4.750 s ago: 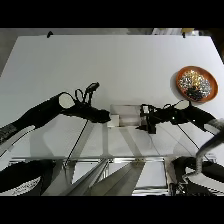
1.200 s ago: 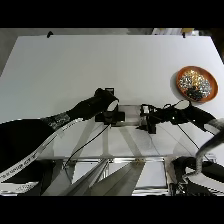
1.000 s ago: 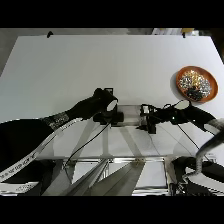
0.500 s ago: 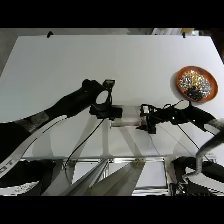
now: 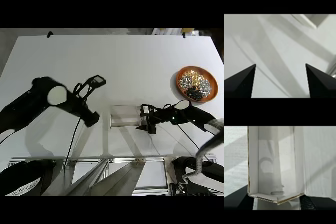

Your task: Fold the box and place the chain.

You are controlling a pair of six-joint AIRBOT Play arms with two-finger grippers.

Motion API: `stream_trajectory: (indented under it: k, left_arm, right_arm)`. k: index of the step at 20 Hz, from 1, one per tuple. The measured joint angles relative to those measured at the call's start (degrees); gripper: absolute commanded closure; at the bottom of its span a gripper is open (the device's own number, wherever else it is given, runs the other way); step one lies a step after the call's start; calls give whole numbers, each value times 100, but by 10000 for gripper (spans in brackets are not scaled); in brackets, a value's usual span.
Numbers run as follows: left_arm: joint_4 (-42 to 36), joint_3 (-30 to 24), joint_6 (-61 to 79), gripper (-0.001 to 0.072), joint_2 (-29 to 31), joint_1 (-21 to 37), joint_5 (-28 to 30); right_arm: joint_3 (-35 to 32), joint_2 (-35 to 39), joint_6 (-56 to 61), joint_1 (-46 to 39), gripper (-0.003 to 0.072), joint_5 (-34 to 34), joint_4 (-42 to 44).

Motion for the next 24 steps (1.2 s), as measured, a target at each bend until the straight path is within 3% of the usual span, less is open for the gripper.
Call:
stream_trajectory:
  k: [4,7,10,15,24]
  left_arm:
    - [-1370,-1001,4297,7,94,461,785]
    - [-2507,-1287,5939,5,-452,595,1384]
    - [-3298,-1390,6870,4,-1043,634,1845]
    - [-4162,-1436,8059,3,-1497,590,2068]
    - [-4739,-1445,8990,2,-1759,387,2238]
  right_arm:
    - [0,0,0,0,279,0,0]
    - [0,0,0,0,279,0,0]
    - [0,0,2,0,279,0,0]
    - [0,0,2,0,279,2,0]
    - [0,0,-2,0,279,2,-2]
